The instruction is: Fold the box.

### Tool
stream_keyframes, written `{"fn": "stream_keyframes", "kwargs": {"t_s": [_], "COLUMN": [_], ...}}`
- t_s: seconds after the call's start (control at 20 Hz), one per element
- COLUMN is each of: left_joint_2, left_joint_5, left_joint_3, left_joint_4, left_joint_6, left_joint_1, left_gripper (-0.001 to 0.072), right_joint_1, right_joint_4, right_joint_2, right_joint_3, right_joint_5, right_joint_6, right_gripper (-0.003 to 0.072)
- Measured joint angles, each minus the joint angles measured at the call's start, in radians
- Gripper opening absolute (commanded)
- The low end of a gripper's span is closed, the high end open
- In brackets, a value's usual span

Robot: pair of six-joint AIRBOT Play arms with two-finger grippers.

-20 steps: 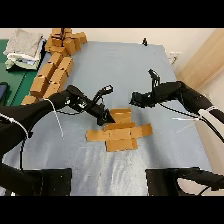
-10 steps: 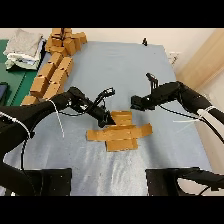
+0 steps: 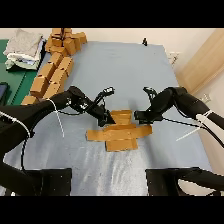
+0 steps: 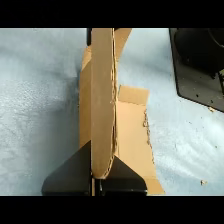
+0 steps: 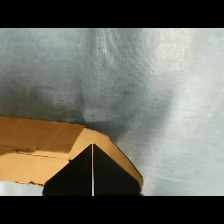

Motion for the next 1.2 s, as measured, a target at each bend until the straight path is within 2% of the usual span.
{"fn": "stream_keyframes", "kwargs": {"t_s": [0.6, 1.2], "left_joint_2": [0.0, 0.0], "left_joint_5": [-0.011, 0.014], "left_joint_3": [0.006, -0.002], "left_joint_4": [-0.001, -0.024], "left_joint_6": [-0.022, -0.006], "left_joint_1": [0.014, -0.024], "left_gripper": [0.001, 0.0007], "right_joint_1": [0.031, 0.031], "right_joint_4": [-0.065, -0.069], "right_joint_2": [-0.015, 0.09], "right_joint_3": [-0.099, -0.099], "right_joint_5": [0.026, 0.083], "right_joint_6": [0.085, 0.11], "right_gripper": [0.0004, 0.0005]}}
